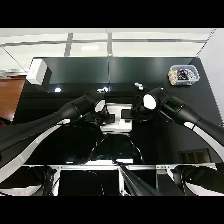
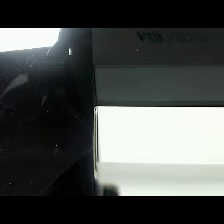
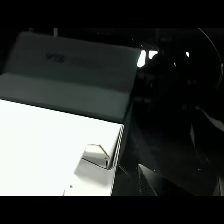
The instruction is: Fold the box and place the chain.
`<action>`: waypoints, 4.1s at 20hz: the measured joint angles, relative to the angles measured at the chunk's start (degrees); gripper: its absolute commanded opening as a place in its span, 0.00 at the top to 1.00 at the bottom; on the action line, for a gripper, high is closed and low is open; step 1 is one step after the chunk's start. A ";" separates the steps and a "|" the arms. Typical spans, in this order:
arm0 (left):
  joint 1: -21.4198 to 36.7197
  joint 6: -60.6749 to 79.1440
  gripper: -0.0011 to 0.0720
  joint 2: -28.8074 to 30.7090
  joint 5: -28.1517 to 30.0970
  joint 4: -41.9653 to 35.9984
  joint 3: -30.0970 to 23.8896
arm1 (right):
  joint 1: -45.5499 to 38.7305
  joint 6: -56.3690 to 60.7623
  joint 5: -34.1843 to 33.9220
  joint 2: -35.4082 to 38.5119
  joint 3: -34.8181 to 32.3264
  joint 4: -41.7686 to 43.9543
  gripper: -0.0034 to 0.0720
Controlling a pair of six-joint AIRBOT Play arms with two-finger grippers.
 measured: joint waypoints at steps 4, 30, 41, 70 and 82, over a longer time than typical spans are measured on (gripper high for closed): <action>0.00 -0.02 0.95 0.00 0.00 0.02 -0.02 | 0.00 -0.44 0.57 0.00 0.04 0.52 0.25; 0.00 -0.07 0.95 0.00 -0.07 0.02 -0.02 | 5.42 9.77 1.99 -5.73 1.27 -7.89 0.37; 0.00 -0.37 0.95 0.00 -0.46 -0.11 0.00 | 6.84 13.27 4.11 -8.66 2.34 -9.62 0.94; 0.04 0.00 0.95 0.00 -1.51 0.07 0.00 | 4.70 2.49 8.52 14.29 2.69 -17.07 0.53; 1.29 -0.04 0.95 0.02 -1.49 0.35 -0.02 | -29.14 2.93 -4.57 14.16 -1.64 -29.99 0.09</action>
